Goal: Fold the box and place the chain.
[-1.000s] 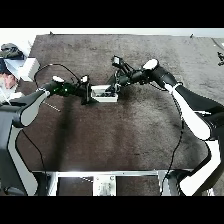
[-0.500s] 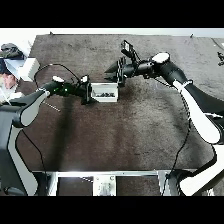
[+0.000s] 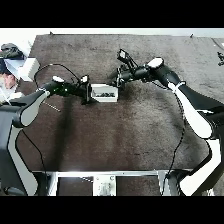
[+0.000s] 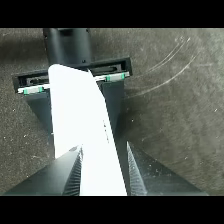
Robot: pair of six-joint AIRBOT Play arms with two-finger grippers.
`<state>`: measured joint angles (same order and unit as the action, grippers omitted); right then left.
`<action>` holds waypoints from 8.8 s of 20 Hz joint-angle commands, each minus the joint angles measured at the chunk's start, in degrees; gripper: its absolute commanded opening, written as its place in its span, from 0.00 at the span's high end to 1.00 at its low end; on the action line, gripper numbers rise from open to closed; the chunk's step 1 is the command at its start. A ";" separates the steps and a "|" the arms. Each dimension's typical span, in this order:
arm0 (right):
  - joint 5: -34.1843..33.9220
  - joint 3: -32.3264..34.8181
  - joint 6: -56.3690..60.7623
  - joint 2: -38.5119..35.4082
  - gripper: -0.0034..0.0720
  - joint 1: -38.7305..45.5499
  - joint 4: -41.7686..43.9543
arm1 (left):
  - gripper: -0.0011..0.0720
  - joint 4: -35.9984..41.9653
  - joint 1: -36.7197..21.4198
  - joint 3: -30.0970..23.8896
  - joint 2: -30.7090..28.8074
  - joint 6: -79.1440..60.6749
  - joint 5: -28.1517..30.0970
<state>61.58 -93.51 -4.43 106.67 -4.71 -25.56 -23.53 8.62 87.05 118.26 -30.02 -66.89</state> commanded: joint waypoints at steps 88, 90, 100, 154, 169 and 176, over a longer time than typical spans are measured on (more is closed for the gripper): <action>10.19 3.67 6.91 7.72 0.96 1.42 -3.13 | 0.43 0.00 0.02 0.02 0.02 -0.02 0.02; 9.05 3.58 8.39 7.98 0.96 1.44 -4.85 | 0.43 -0.02 0.02 0.02 0.02 0.00 0.02; -0.74 3.65 12.22 8.00 0.96 1.42 -10.91 | 0.43 -0.02 0.02 0.02 0.02 -0.02 0.02; -42.77 68.22 5.51 -62.36 0.96 5.49 13.20 | 0.97 -3.76 -18.99 0.33 -11.96 52.52 50.75; -42.77 68.22 5.51 -62.36 0.96 5.49 13.20 | 0.97 -3.43 -19.08 -6.01 -6.29 52.06 60.37; -42.77 68.22 5.51 -62.36 0.96 5.49 13.20 | 0.97 -2.45 -19.04 -0.07 -3.28 49.72 55.95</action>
<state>18.79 -25.32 1.08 44.36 0.82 -12.38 -26.59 -10.44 85.76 114.32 20.23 -10.15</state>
